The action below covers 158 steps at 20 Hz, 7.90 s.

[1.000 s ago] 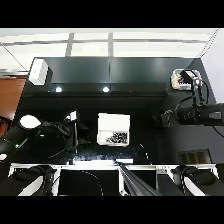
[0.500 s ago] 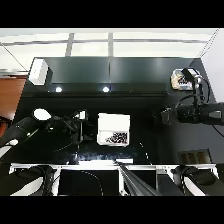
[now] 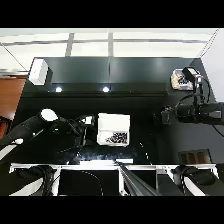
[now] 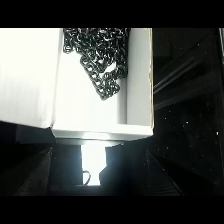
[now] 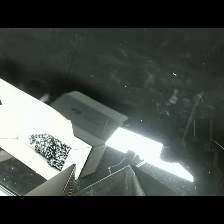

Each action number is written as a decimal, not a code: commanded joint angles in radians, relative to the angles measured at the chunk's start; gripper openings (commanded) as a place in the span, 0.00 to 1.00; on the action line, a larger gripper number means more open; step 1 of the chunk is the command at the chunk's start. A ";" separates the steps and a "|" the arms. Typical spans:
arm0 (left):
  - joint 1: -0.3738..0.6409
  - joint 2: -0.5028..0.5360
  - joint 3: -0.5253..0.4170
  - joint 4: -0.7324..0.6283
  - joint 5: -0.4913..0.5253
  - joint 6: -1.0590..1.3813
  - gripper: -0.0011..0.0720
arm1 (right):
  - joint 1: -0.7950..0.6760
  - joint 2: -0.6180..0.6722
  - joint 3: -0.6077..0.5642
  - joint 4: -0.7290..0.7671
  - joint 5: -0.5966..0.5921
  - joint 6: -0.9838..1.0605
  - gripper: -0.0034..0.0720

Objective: Fold the box and place the chain.

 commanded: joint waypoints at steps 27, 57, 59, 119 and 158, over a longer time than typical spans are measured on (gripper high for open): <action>-0.156 -0.066 0.006 -0.111 0.120 -0.010 0.98 | 0.000 0.000 -0.002 -0.003 -0.023 0.000 0.59; -0.167 -0.066 0.006 -0.103 0.136 -0.021 0.48 | 0.076 -0.346 -0.054 0.326 0.096 -0.986 0.97; -0.167 -0.066 0.006 -0.103 0.136 -0.021 0.48 | 0.109 -0.300 -0.077 0.311 0.083 -0.976 0.97; -0.167 -0.066 0.006 -0.103 0.136 -0.021 0.48 | 0.513 -0.280 -0.205 0.128 -0.339 -1.059 0.97; -0.167 -0.066 0.006 -0.103 0.135 -0.021 0.48 | 0.513 -0.281 -0.200 0.127 -0.452 -1.017 0.70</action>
